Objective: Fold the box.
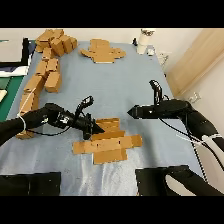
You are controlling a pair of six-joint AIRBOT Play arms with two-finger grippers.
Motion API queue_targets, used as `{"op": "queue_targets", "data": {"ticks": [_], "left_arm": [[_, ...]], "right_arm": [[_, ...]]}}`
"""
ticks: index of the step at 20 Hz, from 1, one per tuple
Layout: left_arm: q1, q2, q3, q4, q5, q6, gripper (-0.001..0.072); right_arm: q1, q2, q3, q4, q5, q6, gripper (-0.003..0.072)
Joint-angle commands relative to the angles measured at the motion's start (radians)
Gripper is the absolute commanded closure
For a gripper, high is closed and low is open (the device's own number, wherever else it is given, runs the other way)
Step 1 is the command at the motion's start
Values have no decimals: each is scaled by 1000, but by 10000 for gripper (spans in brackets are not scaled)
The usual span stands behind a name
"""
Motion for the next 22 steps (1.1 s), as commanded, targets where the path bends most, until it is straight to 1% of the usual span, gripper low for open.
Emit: {"op": "queue_targets", "data": {"ticks": [1,4,9,13,17,22], "left_arm": [[-2,39,-43,-44,58,93,698],[-2,47,-64,-39,107,120,698],[-21,50,-66,-20,108,124,698],[-58,62,-66,31,155,105,698],[-58,62,-66,34,155,89,697],[-58,62,-66,128,102,12,697]], "right_arm": [[1,0,1,-1,1,-3,356],[2,0,1,-1,1,-3,356],[2,0,1,-2,2,-3,356],[2,0,1,-4,1,-3,356],[2,0,1,-4,-1,-3,356],[2,0,1,-4,-5,-4,356]]}}
